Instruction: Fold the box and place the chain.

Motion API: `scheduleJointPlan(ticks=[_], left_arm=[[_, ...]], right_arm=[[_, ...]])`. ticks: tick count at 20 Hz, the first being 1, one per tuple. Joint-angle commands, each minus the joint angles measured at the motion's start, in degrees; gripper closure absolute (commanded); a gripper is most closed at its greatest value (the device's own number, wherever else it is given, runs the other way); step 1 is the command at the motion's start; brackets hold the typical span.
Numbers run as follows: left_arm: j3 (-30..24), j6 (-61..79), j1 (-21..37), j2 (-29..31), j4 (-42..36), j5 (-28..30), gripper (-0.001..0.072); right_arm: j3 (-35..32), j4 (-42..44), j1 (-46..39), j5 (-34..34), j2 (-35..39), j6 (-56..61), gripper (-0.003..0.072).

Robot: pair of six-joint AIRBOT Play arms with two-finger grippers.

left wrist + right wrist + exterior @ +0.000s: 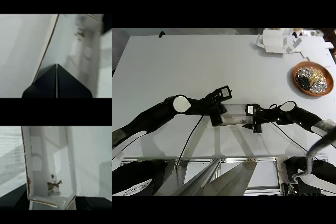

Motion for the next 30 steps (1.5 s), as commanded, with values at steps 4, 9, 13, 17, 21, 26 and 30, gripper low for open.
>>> scheduleJointPlan(ticks=[4,9,13,17,21,26,30], left_arm=[[-0.04,-0.61,-0.2,-7.93,-4.59,13.05,0.0702],[-0.04,-0.57,0.02,-7.54,-4.52,11.17,0.0701],[-0.04,-0.59,1.9,0.04,-0.44,5.79,0.0701],[-0.04,-3.72,6.01,9.49,8.87,-8.46,0.0701],[-1.22,-4.96,9.03,12.37,15.74,-24.09,0.0701],[-9.29,14.99,9.35,9.84,5.33,-21.16,0.0701],[-11.39,20.46,9.68,4.2,3.69,-19.47,0.07]], right_arm=[[0.0,0.0,0.02,0.02,0.04,0.0,0.0289],[0.0,0.0,0.02,0.02,0.04,0.0,0.0289],[0.0,0.0,0.02,0.02,0.04,0.0,0.0289],[0.0,0.0,0.02,0.02,0.04,0.0,0.0289],[0.0,0.0,0.02,0.02,0.04,0.0,0.0289],[0.0,0.0,0.02,0.02,0.04,0.0,0.0289],[0.0,0.0,0.02,0.02,0.04,0.0,0.0289]])
